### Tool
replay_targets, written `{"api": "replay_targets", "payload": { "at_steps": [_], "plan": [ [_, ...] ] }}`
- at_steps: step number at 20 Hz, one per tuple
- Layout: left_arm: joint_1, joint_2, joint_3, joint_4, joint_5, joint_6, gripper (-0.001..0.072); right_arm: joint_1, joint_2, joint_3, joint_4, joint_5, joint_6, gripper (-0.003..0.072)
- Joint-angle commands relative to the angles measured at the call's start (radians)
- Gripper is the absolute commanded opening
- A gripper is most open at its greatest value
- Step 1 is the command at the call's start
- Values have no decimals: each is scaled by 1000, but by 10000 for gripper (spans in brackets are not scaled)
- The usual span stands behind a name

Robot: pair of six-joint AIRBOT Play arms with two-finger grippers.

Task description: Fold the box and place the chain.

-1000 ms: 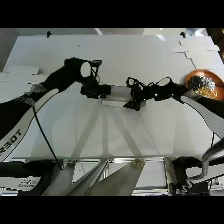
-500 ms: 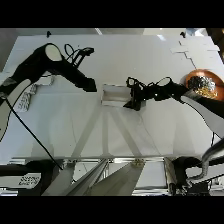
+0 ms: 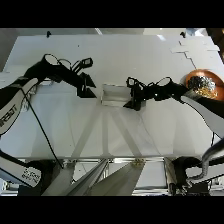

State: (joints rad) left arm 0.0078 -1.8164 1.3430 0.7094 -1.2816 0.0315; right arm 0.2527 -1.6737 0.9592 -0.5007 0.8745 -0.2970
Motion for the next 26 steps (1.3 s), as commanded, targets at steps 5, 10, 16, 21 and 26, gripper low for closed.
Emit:
{"api": "replay_targets", "payload": {
  "at_steps": [5,10,16,21,26],
  "plan": [
    [-35,-80,0,-139,1,389,698,0,0,1,0,0,0,459],
    [-62,-80,0,-178,-33,391,698,0,0,1,0,0,0,459],
    [-73,-79,0,-89,-53,391,696,0,0,1,0,0,0,459],
    [-71,-79,0,-87,3,391,695,0,0,1,0,0,0,459],
    [-40,-79,0,-86,-16,391,696,0,0,1,0,0,0,459]
  ]
}}
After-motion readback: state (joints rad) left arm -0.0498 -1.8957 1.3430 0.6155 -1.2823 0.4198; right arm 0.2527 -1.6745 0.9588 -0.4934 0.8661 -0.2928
